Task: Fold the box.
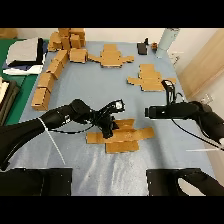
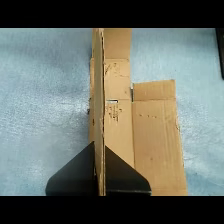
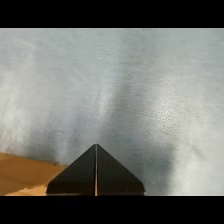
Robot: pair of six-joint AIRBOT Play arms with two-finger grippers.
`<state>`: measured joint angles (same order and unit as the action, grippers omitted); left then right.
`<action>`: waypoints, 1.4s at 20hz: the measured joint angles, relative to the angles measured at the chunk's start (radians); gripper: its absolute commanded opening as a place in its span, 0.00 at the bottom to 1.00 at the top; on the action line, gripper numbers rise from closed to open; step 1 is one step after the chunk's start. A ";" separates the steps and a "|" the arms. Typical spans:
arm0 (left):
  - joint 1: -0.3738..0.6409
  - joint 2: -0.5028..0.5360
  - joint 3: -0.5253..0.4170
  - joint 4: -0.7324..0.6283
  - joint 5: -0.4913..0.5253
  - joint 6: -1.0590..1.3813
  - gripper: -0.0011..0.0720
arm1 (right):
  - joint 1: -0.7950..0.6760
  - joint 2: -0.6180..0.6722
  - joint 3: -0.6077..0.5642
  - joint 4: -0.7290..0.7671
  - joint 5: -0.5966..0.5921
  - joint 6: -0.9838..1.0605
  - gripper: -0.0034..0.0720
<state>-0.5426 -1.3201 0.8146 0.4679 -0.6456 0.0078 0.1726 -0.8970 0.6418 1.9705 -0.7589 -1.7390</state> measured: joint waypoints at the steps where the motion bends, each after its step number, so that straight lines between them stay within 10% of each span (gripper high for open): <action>1: 0.000 0.000 0.000 0.000 -0.002 0.000 0.03 | 0.009 0.034 0.000 -0.013 -0.028 -0.001 0.05; 8: 0.000 0.000 0.000 0.000 -0.008 0.000 0.03 | 0.301 0.235 -0.105 -0.116 -0.253 0.002 0.05; 9: 0.000 0.000 0.000 0.000 -0.008 0.000 0.03 | 0.383 0.260 -0.132 -0.140 -0.263 0.004 0.13; 11: 0.000 0.000 0.000 0.000 -0.008 0.000 0.03 | 0.541 0.292 -0.180 -0.203 -0.272 0.011 0.82; 12: 0.000 0.000 0.000 0.000 -0.008 0.000 0.04 | 0.614 0.297 -0.200 -0.250 -0.272 0.012 0.88; 28: 0.000 0.000 0.000 0.000 -0.011 0.000 0.04 | 0.858 0.045 -0.240 -0.766 0.018 0.101 0.90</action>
<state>-0.5426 -1.3201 0.8146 0.4675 -0.6563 0.0082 1.0302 -0.8516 0.4023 1.2049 -0.7410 -1.6382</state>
